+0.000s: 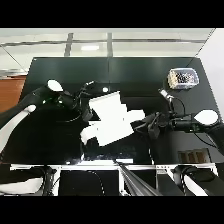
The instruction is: Fold the box and place the chain.
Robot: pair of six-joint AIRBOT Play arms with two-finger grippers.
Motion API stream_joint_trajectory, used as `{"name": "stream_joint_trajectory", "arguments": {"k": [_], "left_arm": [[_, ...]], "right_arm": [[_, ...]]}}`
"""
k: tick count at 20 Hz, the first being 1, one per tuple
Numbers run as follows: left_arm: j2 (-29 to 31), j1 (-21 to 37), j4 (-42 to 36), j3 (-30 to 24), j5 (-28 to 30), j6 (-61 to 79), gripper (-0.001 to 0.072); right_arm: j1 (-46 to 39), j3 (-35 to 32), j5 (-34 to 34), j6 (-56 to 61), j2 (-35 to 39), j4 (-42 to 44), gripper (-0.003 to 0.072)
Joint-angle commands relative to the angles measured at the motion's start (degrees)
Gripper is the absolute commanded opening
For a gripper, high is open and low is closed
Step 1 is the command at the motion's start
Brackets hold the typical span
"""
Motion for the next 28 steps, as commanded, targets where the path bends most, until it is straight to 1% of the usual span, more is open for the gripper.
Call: {"name": "stream_joint_trajectory", "arguments": {"k": [1, 3, 5, 7, 8, 12, 15, 18, 20, 22, 24, 26, 28], "left_arm": [[8.2, -4.5, 0.7, -6.7, 19.0, 19.6, 0.0032], [7.3, -6.5, 0.7, -6.8, 17.9, 28.8, 0.0032], [5.7, -8.5, 0.7, -6.8, 18.9, 29.8, 0.0032], [3.9, -9.0, 0.7, -6.8, 20.1, 29.9, 0.0032], [2.9, -8.9, 0.7, -6.8, 20.7, 30.0, 0.0032], [1.2, -8.9, 0.9, -6.8, 21.3, 30.0, 0.0032], [0.5, -8.9, 2.4, -6.8, 21.2, 30.0, 0.0032], [0.4, -8.9, 2.3, -6.8, 20.9, 30.0, 0.0032], [0.4, -8.9, 2.3, -6.8, 20.8, 29.9, 0.0032], [0.4, -8.9, 2.3, -6.8, 20.8, 29.9, 0.0032], [0.4, -8.9, 2.3, -6.8, 20.8, 29.9, 0.0032], [0.4, -8.9, 2.3, -6.8, 20.8, 29.9, 0.0032], [0.4, -8.9, 2.1, -6.8, 19.9, 29.9, 0.0032]], "right_arm": [[3.8, 2.2, 0.5, -5.8, 0.0, -11.0, 0.0689], [7.7, 2.2, -5.6, -13.0, 0.0, -14.7, 0.0689], [11.6, 2.2, -9.6, -14.9, -0.5, -21.8, 0.069], [14.5, 2.2, -9.5, -16.3, -1.9, -27.4, 0.0689], [15.3, 2.2, -8.9, -17.3, -2.6, -28.5, 0.0689], [16.2, 2.2, -8.9, -20.2, -6.7, -27.8, 0.069], [16.6, 2.2, -8.7, -25.2, -10.8, -22.1, 0.0689], [18.8, 2.2, -9.9, -26.4, -12.7, -21.6, 0.0689], [20.5, 2.2, -13.5, -26.3, -13.5, -19.9, 0.0689], [21.3, 2.1, -18.6, -26.1, -14.9, -14.4, 0.069], [21.3, 2.1, -21.0, -26.4, -15.3, -8.2, 0.069], [21.2, 2.6, -21.7, -26.4, -14.2, -9.5, 0.0689], [21.0, 3.6, -21.5, -26.4, -12.5, -12.5, 0.0689]]}}
